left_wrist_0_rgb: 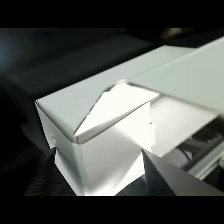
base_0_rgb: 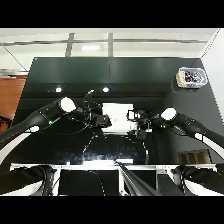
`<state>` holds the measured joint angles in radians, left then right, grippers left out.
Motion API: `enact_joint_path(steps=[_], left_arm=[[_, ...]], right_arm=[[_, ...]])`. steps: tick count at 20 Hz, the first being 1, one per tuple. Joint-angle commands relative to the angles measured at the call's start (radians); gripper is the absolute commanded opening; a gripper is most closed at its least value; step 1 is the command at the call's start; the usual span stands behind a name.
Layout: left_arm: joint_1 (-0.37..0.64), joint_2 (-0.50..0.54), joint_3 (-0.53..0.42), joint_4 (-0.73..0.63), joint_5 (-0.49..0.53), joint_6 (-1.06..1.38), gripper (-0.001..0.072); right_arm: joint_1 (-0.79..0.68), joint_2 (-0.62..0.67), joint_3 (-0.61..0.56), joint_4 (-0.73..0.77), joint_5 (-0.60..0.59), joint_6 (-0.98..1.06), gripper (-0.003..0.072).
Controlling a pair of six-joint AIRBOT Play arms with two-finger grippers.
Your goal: Fold the box and place the chain.
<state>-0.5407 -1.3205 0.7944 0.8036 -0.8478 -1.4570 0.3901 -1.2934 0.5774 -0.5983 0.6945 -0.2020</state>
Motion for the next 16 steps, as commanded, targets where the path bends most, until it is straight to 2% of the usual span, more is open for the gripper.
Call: enact_joint_path(steps=[1, 4, 9, 12, 16], left_arm=[[-0.008, -0.008, 0.001, 0.033, 0.049, -0.061, 0.0599], [-0.008, -0.010, 0.001, 0.047, 0.085, -0.066, 0.0600], [-0.018, -0.010, 0.004, 0.084, 0.079, -0.069, 0.0599], [-0.083, -0.011, 0.048, 0.309, 0.048, -0.228, 0.0599], [-0.178, -0.023, 0.153, 0.589, -0.076, -0.492, 0.0598]], right_arm=[[0.001, 0.000, 0.000, 0.001, 0.000, 0.000, 0.0199], [0.001, 0.000, 0.000, 0.000, 0.000, 0.000, 0.0199], [0.001, 0.000, 0.000, 0.000, 0.000, 0.000, 0.0199], [0.001, 0.000, 0.000, 0.000, 0.000, 0.000, 0.0199], [0.001, 0.000, 0.000, 0.000, 0.000, 0.000, 0.0199]])
